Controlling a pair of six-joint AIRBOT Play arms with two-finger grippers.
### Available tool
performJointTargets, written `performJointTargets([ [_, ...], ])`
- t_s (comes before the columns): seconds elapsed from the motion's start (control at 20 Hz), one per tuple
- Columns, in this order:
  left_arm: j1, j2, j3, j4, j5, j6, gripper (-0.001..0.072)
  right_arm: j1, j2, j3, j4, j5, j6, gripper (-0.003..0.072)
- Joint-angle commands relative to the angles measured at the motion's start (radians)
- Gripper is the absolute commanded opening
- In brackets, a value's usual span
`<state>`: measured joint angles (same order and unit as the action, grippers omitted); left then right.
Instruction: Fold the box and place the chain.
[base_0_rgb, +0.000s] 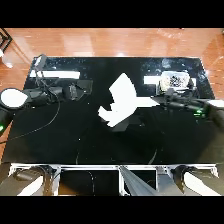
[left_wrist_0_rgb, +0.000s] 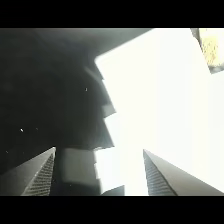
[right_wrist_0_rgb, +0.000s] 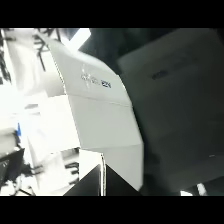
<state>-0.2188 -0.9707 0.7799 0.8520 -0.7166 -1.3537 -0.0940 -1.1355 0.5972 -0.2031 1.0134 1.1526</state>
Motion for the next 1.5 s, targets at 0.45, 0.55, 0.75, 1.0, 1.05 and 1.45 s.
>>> performJointTargets([
  [0.45,-0.04,-0.104,0.0,0.001,-0.001,0.018,0.0644,0.358,0.018,-0.027,-0.003,-0.34,0.026,0.0021],
  [0.55,-0.04,-0.104,0.0,0.003,-0.001,0.025,0.0644,0.358,0.018,-0.027,-0.077,-0.338,0.0,0.0021],
  [0.75,-0.019,-0.104,0.0,0.034,0.043,0.049,0.0644,0.358,0.018,-0.027,-0.116,-0.315,-0.231,0.002],
  [1.0,0.017,-0.104,0.0,0.042,0.078,0.045,0.0644,0.358,0.018,-0.027,0.09,-0.248,-0.684,0.002],
  [1.05,0.028,-0.106,0.0,0.04,0.081,0.036,0.0643,0.358,0.018,-0.027,0.134,-0.226,-0.764,0.002],
  [1.45,0.254,-0.213,-0.051,-0.176,-0.292,0.293,0.0644,0.358,0.018,-0.027,0.185,-0.222,-0.899,0.0021],
])
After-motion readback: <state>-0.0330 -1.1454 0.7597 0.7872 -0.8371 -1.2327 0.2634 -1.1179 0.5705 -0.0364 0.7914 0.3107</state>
